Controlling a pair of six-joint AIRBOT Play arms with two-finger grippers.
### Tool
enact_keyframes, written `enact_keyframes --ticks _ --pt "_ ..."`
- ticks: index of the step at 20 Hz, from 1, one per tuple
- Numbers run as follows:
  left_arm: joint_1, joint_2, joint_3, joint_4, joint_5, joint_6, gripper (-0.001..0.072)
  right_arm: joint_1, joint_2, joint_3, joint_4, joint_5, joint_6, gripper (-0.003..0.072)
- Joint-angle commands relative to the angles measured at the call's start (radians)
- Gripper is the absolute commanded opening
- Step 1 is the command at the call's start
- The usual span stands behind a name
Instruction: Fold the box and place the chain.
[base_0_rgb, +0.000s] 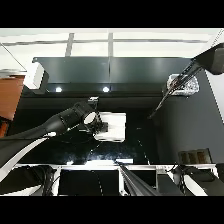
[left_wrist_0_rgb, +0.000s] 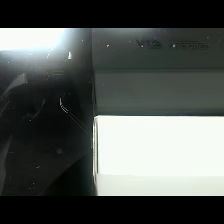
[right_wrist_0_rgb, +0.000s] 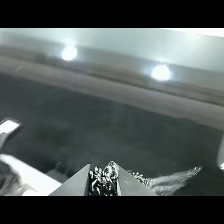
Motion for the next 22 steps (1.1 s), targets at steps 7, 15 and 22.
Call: enact_keyframes --ticks 7,15,22 --pt "0.000 0.000 0.000 0.000 -0.004 0.000 0.0027 0.241 0.011 0.000 0.085 0.008 0.038 0.0021" --pt "0.000 0.000 0.000 0.000 -0.004 0.001 0.0027 0.397 0.011 0.001 0.147 -0.030 0.087 0.0021" --pt "0.000 0.000 0.000 0.000 -0.004 0.001 0.0027 0.399 0.011 0.042 0.272 -0.111 0.081 0.0020"
